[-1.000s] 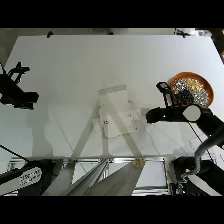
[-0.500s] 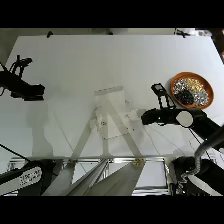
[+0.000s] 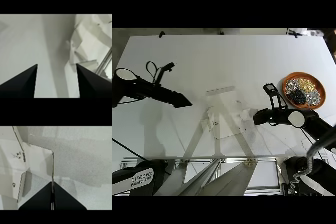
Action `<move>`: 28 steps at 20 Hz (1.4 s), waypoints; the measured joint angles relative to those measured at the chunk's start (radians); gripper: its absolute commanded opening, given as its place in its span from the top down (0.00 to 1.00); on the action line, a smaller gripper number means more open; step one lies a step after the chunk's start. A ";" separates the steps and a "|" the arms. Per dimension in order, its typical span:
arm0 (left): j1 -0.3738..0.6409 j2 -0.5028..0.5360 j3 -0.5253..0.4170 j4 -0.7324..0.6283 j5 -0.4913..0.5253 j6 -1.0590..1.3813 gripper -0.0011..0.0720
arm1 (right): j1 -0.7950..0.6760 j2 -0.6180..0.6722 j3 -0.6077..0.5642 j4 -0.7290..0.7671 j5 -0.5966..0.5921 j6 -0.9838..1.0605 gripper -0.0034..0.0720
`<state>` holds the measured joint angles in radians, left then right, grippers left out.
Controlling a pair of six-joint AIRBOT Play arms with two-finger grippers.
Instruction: Fold the box and place the chain.
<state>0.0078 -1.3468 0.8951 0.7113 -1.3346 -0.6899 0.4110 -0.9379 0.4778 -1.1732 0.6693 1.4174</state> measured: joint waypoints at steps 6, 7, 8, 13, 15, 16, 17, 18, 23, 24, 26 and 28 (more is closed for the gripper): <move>-0.216 -0.081 -0.032 -0.150 0.176 0.182 0.27 | 0.000 0.000 0.000 0.001 0.000 0.000 0.94; -0.239 -0.095 -0.033 -0.166 0.195 0.205 0.27 | 0.000 0.000 0.000 0.001 0.000 0.000 0.94; -0.257 -0.111 -0.035 -0.187 0.214 0.229 0.27 | 0.000 0.000 0.000 0.002 0.000 0.000 0.94; -0.295 -0.183 -0.037 -0.247 0.249 0.296 0.44 | 0.000 0.000 0.000 0.003 0.008 0.000 0.94; -0.301 -0.200 -0.036 -0.261 0.254 0.320 0.73 | 0.000 0.000 0.000 0.003 0.014 0.000 0.94; -0.303 -0.205 -0.037 -0.264 0.256 0.338 0.85 | 0.000 0.000 0.000 0.003 0.016 0.001 0.94; -0.305 -0.209 -0.037 -0.268 0.257 0.358 0.92 | 0.000 0.000 0.000 0.002 0.019 0.001 0.94; -0.306 -0.211 -0.036 -0.270 0.257 0.380 0.98 | 0.000 0.000 0.000 0.002 0.019 0.001 0.94; -0.308 -0.206 -0.037 -0.274 0.243 0.491 0.98 | 0.000 0.000 0.006 0.013 0.031 0.001 0.84; -0.308 -0.195 -0.037 -0.274 0.234 0.513 0.98 | 0.000 0.001 0.017 0.019 0.048 0.001 0.70; -0.308 -0.156 -0.037 -0.275 0.206 0.558 0.98 | 0.000 0.008 0.050 0.016 0.102 0.001 0.49; -0.309 -0.103 -0.037 -0.270 0.158 0.619 0.98 | 0.000 0.028 0.100 0.006 0.180 0.001 0.49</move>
